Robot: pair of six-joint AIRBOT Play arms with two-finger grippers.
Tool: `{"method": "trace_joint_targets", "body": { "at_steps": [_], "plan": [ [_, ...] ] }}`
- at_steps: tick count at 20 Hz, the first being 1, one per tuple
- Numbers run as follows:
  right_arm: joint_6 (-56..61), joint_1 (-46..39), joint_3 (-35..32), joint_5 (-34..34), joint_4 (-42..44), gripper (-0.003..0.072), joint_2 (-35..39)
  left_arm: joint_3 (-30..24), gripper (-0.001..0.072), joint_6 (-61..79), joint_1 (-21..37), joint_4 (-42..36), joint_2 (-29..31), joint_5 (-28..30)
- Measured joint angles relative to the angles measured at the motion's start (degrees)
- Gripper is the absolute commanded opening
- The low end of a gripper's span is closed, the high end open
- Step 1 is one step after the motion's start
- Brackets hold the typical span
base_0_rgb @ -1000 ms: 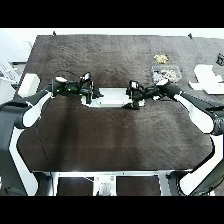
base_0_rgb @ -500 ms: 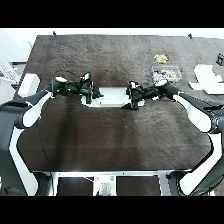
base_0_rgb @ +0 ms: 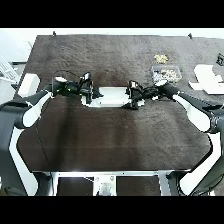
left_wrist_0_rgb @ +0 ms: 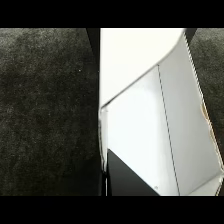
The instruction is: Fold the box and place the chain.
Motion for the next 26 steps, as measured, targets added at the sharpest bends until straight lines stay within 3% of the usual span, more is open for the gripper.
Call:
{"method": "trace_joint_targets", "body": {
  "at_steps": [4, 5, 6, 26],
  "plan": [
    [0.0, 0.0, 0.02, 0.24, -0.02, 0.0696, -0.2, 0.0, 0.0021, 0.0, 0.0, 0.02, 0.0, -0.02],
    [0.02, 0.0, 0.02, 0.28, -0.02, 0.0591, -0.2, 0.0, 0.0021, 0.0, 0.0, 0.0, 0.0, -0.02],
    [0.04, 0.0, 0.02, 0.31, -0.02, 0.0584, -0.22, 0.0, 0.0021, 0.0, 0.0, 0.02, 0.0, -0.07],
    [0.13, -0.02, 0.02, 0.42, -0.07, 0.0585, -0.22, 0.0, 0.0021, 0.0, 0.0, 0.02, 0.0, -0.04]
  ]
}}
